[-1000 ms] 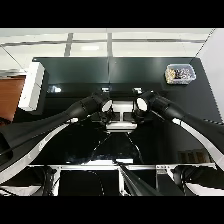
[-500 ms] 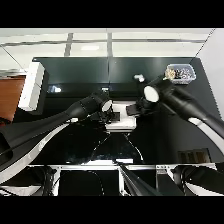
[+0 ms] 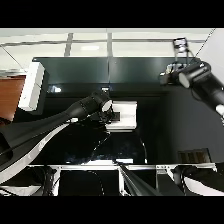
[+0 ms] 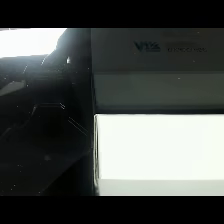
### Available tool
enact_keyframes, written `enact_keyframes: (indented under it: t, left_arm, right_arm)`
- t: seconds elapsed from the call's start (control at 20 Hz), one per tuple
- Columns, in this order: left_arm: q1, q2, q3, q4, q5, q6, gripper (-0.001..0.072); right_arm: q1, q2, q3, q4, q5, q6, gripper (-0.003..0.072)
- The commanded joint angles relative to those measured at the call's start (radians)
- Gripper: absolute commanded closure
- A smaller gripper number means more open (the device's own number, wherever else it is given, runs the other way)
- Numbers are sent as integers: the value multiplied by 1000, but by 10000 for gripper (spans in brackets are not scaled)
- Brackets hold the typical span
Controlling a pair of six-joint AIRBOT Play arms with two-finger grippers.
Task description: Fold the box and place the chain.
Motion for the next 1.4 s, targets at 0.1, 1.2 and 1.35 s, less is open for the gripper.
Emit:
enact_keyframes:
  t: [0.1, 1.2, 1.35]
  left_arm:
    - [4, -4, 0, 0, 19, 1, 679]
    - [5, -5, 0, 0, 9, 1, 679]
    - [5, -5, 0, 0, 12, 1, 679]
  right_arm:
    - [-317, -403, 408, 259, 87, 23, -21]
    - [-410, -750, 869, 265, 389, -35, 663]
    - [-410, -644, 869, 249, 415, -185, 664]
